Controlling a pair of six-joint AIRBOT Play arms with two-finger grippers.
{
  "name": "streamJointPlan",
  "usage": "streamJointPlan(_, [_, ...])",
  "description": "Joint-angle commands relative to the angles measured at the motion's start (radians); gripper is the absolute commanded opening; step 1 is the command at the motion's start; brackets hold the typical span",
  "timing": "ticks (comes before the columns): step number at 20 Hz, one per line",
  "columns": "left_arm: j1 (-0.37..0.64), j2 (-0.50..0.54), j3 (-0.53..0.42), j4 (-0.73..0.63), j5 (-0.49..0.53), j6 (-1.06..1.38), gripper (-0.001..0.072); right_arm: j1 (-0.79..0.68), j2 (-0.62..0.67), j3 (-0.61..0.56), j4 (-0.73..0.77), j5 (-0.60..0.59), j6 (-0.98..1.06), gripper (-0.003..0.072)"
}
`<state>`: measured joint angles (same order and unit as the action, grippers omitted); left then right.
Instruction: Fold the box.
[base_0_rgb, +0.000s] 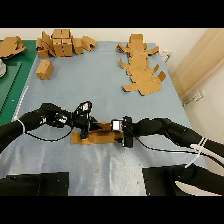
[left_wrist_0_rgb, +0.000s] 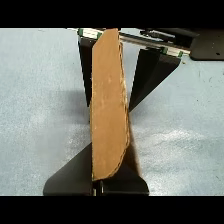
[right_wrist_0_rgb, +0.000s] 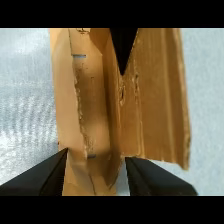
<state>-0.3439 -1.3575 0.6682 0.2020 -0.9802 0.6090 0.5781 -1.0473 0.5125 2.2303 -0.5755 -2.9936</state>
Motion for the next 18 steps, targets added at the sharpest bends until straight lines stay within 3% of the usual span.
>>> streamJointPlan(1, [0.001, 0.0, 0.0, 0.0, 0.0, 0.0, 0.0012, -0.003, -0.015, 0.0, 0.005, 0.001, -0.011, 0.0557])
streamJointPlan(9, [0.001, 0.0, 0.0, 0.0, 0.001, 0.0, 0.0012, -0.002, -0.018, 0.008, 0.03, -0.074, -0.011, 0.0557])
streamJointPlan(18, [0.001, 0.0, 0.0, 0.0, 0.0, 0.0, 0.0012, -0.002, -0.038, 0.008, 0.037, -0.023, -0.011, 0.0556])
